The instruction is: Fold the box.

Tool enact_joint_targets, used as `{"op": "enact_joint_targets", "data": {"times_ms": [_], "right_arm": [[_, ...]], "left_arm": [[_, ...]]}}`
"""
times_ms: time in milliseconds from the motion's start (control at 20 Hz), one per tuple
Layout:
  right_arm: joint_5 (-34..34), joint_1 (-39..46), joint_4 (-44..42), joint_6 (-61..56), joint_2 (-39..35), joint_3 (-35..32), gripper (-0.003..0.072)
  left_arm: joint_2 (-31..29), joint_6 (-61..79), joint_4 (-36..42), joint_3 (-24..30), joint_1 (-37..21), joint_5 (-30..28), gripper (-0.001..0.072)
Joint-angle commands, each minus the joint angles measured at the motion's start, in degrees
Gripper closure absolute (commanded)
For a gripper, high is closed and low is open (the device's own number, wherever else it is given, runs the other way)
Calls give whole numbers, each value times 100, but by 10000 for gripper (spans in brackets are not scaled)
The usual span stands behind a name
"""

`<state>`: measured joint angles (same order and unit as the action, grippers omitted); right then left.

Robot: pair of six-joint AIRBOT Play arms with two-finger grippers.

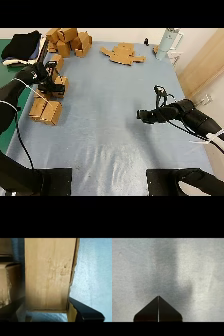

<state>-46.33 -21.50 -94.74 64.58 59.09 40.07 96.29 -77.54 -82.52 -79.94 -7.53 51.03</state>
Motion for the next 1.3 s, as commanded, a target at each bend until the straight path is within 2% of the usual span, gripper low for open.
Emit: {"op": "enact_joint_targets", "data": {"times_ms": [0, 200, 400, 450, 500, 550, 650, 750, 850, 1100, 1250], "right_arm": [[0, -2, -7, 0, 2, -2, 681], [-4, -2, -4, 0, 2, -2, 681], [-68, -2, -131, 0, 2, -2, 681], [-63, -2, -262, 9, 2, -2, 681], [-63, -2, -376, 179, 2, 0, 681], [-63, -2, -507, 435, 9, 11, 681], [-120, -2, -704, 553, 122, 149, 681], [-317, -2, -702, 573, 409, 520, 681], [-557, -2, -706, 741, 874, 1099, 681], [-1285, -35, -710, 925, 2295, 2664, 681], [-1303, -155, -817, 1010, 2752, 2973, 681]], "left_arm": [[2, 0, -15, -227, -7, 514, 12], [2, 20, -39, -1078, -7, 1768, 12], [2, -15, 190, -2046, 17, 3322, 13], [-4, -57, 461, -2201, 22, 3615, 101], [-48, -24, 831, -2236, 33, 3716, 520], [-96, 168, 1272, -2236, 68, 3707, 696], [-111, 310, 1818, -2234, 249, 3700, 699], [-181, 350, 1770, -2131, 682, 3543, 702], [-400, 424, 1576, -1786, 1268, 3154, 702], [-1379, 188, 1080, -50, 2728, 1580, 702], [-1681, -240, 896, 616, 3093, 1134, 700]]}}
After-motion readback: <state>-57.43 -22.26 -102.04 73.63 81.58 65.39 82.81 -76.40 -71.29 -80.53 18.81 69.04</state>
